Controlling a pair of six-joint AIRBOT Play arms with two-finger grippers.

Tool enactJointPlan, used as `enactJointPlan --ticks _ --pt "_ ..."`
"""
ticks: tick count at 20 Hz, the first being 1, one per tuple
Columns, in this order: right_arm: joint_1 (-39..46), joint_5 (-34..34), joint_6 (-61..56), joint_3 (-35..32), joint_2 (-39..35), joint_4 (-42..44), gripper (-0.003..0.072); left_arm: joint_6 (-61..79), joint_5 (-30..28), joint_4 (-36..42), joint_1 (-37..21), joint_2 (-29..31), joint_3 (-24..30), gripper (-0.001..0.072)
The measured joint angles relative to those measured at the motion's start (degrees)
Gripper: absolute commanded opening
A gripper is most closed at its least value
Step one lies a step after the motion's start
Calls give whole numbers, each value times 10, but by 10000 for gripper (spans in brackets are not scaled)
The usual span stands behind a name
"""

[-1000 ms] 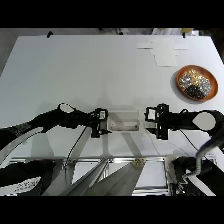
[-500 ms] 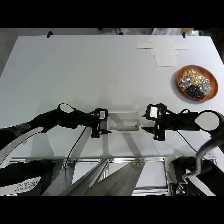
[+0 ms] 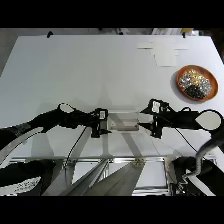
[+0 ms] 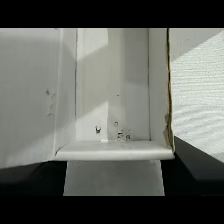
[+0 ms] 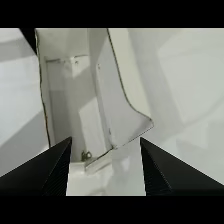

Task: Fold the box and place the chain.

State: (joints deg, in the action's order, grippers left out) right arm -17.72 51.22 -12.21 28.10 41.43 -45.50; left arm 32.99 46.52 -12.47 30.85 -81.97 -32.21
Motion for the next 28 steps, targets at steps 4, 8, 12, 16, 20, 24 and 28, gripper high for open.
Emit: enactJointPlan --ticks 4,8,12,16,20,24,28 --pt "0 -35 0 0 -12 7 439 0 1 0 0 0 0 126" --pt "0 -70 0 0 -24 7 440 -47 -4 -16 0 9 -2 88" --pt "0 -82 0 0 -28 7 440 -199 -27 -143 0 44 -20 117" --pt "0 -85 0 0 -29 7 442 -327 -24 -241 1 61 -33 234" --pt "0 -84 0 0 -29 7 442 -369 -34 -292 18 65 -37 362" --pt "0 -78 0 0 -29 7 442 -363 -54 -310 37 66 -38 362" --pt "0 -71 0 0 -29 7 442 -359 -64 -314 43 66 -38 362"
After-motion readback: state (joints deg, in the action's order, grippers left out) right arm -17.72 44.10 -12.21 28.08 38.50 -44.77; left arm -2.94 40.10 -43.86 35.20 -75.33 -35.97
